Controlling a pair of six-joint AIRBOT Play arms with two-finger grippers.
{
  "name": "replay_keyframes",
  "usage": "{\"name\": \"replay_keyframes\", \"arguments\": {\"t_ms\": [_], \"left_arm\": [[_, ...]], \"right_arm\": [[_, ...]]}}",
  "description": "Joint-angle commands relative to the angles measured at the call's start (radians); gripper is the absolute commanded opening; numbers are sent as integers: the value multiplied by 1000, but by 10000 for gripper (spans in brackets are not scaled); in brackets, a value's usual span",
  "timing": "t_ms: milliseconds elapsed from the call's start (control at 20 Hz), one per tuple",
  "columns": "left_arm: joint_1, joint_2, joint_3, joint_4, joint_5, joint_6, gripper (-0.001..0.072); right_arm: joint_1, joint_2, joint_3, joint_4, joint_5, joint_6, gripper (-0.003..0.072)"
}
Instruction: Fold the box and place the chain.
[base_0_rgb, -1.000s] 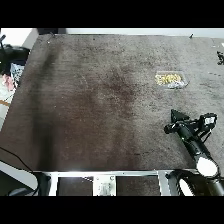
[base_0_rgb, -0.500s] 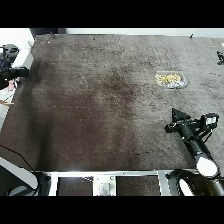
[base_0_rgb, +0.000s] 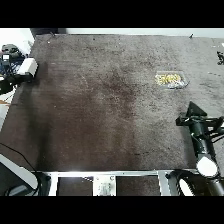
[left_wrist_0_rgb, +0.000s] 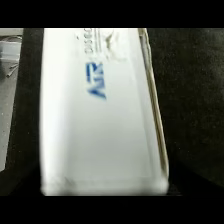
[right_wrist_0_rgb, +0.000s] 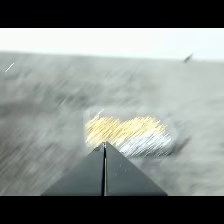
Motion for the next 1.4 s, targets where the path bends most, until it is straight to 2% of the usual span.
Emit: {"name": "replay_keyframes", "arguments": {"t_ms": [0,250,500,650,850,900,950,1000,1150,1350], "left_arm": [[1,1,0,11,29,0,697],[1,3,21,11,13,0,699],[1,3,146,11,-142,-23,720],[1,3,263,11,-207,-89,720],[1,3,437,2,-370,-151,700],[1,5,467,-21,-394,-193,492],[2,23,469,-50,-413,-205,189],[2,48,465,-62,-429,-200,12],[-5,123,448,-96,-410,-202,5],[-10,293,343,-94,-375,-183,4]], "right_arm": [[1,0,0,-2,-222,0,12],[1,0,0,-2,-510,0,12],[0,0,0,-2,-749,0,12],[1,0,0,-2,-831,0,12],[0,0,0,-2,-860,0,12],[1,0,0,-2,-862,0,12],[1,0,0,-2,-861,0,12],[0,0,0,-2,-862,0,12],[1,0,0,-2,-862,0,12],[1,0,0,-2,-862,0,12]]}}
